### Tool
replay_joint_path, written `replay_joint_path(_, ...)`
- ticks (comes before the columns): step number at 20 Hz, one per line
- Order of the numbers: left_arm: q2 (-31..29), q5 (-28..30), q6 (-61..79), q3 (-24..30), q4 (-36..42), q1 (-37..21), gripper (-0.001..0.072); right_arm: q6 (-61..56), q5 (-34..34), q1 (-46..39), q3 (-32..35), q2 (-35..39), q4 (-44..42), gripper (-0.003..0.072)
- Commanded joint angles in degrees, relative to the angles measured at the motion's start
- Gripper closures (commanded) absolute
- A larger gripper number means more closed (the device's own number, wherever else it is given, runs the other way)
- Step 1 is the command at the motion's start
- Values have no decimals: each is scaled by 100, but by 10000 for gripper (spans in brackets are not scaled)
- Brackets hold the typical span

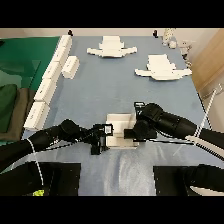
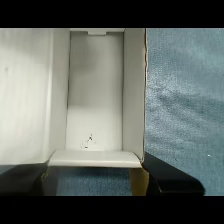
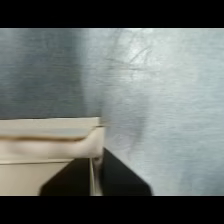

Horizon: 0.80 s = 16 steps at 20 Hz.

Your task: Fold the box.

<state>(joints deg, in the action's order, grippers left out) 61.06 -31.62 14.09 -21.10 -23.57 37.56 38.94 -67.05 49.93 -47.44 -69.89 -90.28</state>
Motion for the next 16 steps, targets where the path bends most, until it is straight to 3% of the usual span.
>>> replay_joint_path(1, 0, 0, 0, -2, 0, -4, 250, -94, 13, 20, -20, -87, 164, 685)
replay_joint_path(5, 0, 0, 0, -2, 2, -4, 251, -94, 11, 44, -22, -87, 164, 685)
replay_joint_path(6, 0, 0, 0, -2, 0, -4, 251, -94, 13, 66, -22, -87, 155, 655)
replay_joint_path(8, 0, 0, 0, -2, 2, -4, 251, -92, 4, 92, -22, -85, 157, 186)
replay_joint_path(15, 0, 0, 0, -4, 0, -4, 250, -94, -83, 90, -22, -87, 254, 182)
replay_joint_path(16, 0, 0, 0, -2, 2, -4, 251, -94, -83, 90, -22, -87, 260, 373)
